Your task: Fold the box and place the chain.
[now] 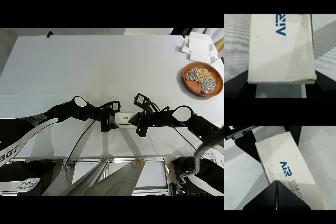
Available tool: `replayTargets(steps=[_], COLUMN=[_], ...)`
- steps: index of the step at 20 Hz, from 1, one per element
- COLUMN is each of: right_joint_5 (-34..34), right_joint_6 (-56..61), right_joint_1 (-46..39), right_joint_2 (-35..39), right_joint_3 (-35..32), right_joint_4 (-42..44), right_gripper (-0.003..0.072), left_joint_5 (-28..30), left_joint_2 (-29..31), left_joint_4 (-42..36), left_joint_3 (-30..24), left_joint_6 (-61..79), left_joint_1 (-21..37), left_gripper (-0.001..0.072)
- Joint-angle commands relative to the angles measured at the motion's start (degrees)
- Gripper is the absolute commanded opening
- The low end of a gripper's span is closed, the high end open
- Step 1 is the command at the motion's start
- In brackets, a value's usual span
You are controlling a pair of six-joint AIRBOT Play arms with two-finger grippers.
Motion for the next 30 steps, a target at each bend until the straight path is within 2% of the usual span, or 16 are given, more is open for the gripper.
replayTargets(steps=[1,8,13,15,18,19,21,23,24,25,26,27,28,29,30], right_joint_5=[-0.07,-0.87,-0.74,-0.63,2.49,6.36,21.09,37.7,43.67,46.62,47.43,47.1,46.21,45.35,44.63], right_joint_6=[-0.28,-0.17,4.44,13.16,35.56,44.87,58.64,63.67,65.05,66.34,67.82,69.59,71.06,71.84,72.04], right_joint_1=[0.13,3.06,2.19,-0.07,-4.5,-6.27,-9.86,-12.68,-13.81,-14.62,-15.21,-15.28,-15.28,-15.28,-15.28], right_joint_2=[-0.94,-2.89,3.37,7.37,13.09,14.51,15.37,15.32,15.32,15.34,15.34,15.37,15.37,15.37,15.37], right_joint_3=[-0.33,-0.26,4.17,7.17,9.79,9.9,9.9,9.84,9.75,9.73,9.73,9.73,9.73,9.73,9.73], right_joint_4=[-1.38,-1.49,-2.03,-6.75,-21.59,-27.93,-38.75,-45.51,-47.47,-47.89,-47.8,-47.8,-47.52,-47.3,-47.28], right_gripper=[0.0015,0.0016,0.0019,0.0019,0.0019,0.0019,0.0018,0.0018,0.0018,0.0018,0.0018,0.0018,0.0018,0.0019,0.0019], left_joint_5=[0.0,0.02,0.0,0.02,0.02,-0.04,-0.11,-0.24,-0.39,-0.37,-0.24,-0.07,-0.09,-0.11,-0.04], left_joint_2=[0.04,0.04,0.04,0.04,0.04,0.04,0.04,0.04,0.04,0.04,0.07,0.28,0.87,2.27,4.02], left_joint_4=[-0.04,-0.04,-0.04,-0.04,-0.04,-0.04,-0.04,-0.04,-0.04,-0.17,-0.59,-0.42,0.92,2.86,4.07], left_joint_3=[0.0,0.0,0.0,0.0,0.0,0.0,0.0,0.0,0.0,0.0,0.0,0.0,0.0,0.0,0.0], left_joint_6=[-0.04,-0.04,-0.04,-0.04,-0.04,-0.04,-0.04,-0.04,-0.04,0.02,0.17,0.09,-0.81,-2.25,-4.81], left_joint_1=[0.02,0.02,0.02,0.02,0.02,0.02,0.02,0.02,0.02,0.02,0.02,0.02,0.42,1.11,2.14], left_gripper=[0.0321,0.0321,0.0321,0.0321,0.0321,0.0321,0.0321,0.0321,0.0321,0.032,0.0307,0.0236,0.0077,0.0006,0.0007])
